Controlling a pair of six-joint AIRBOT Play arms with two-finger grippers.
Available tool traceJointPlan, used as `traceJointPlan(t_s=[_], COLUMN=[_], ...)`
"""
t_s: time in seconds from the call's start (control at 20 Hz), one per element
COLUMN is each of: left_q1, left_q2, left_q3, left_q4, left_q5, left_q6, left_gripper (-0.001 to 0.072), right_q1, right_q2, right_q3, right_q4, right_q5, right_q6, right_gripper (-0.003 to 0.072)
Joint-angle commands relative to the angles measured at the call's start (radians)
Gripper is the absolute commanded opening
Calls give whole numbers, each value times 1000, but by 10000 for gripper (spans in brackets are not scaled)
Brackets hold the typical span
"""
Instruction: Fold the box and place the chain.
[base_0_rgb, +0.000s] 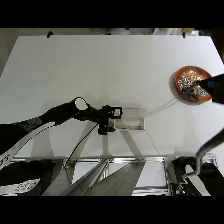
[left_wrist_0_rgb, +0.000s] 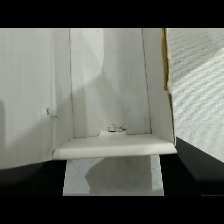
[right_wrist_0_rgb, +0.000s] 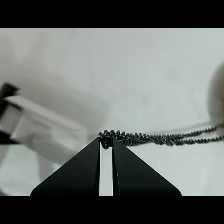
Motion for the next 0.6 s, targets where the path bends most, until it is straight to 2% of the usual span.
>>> traceJointPlan(t_s=[0.0,0.25,0.55], left_q1=[1,1,1], left_q2=[1,1,1], left_q3=[0,0,0], left_q4=[0,0,0], left_q5=[0,0,0], left_q6=[0,0,0], left_gripper=[272,272,272], right_q1=[101,213,398], right_q2=[42,41,33], right_q3=[-2,-97,-314], right_q4=[114,139,149], right_q5=[40,-43,-253], right_q6=[11,33,25], right_gripper=[16,16,17])
